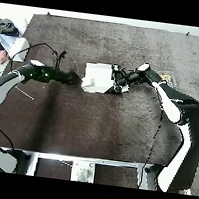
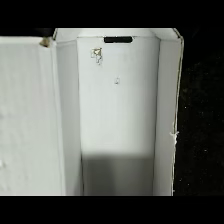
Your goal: Fold the box and place the chain.
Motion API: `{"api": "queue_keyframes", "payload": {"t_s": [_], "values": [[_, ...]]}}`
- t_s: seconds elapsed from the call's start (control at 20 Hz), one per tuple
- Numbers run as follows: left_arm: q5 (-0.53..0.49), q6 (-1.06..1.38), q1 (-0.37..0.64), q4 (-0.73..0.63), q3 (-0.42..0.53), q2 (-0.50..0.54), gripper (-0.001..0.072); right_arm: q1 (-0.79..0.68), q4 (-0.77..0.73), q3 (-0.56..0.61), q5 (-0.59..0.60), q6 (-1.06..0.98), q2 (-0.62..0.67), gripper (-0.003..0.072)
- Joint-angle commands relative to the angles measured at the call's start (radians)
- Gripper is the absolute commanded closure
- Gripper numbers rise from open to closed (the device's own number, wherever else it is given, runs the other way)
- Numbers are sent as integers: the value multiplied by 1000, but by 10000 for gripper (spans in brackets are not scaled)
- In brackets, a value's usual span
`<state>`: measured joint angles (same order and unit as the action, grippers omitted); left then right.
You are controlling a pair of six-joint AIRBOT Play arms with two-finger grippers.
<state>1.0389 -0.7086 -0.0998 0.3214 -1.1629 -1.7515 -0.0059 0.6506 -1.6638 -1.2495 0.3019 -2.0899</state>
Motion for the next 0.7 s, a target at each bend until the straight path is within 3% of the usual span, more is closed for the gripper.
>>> {"api": "queue_keyframes", "payload": {"t_s": [0.0, 0.4, 0.65], "values": [[0, -1, -17, 11, -26, 1, 419, 0, 0, 0, 0, 0, 0, 256], [-18, -81, -45, 45, -47, 1, 418, 0, 0, 0, 0, 0, 0, 256], [-44, -265, -87, 224, -124, 1, 409, 0, 0, 0, 0, 0, 0, 256]]}}
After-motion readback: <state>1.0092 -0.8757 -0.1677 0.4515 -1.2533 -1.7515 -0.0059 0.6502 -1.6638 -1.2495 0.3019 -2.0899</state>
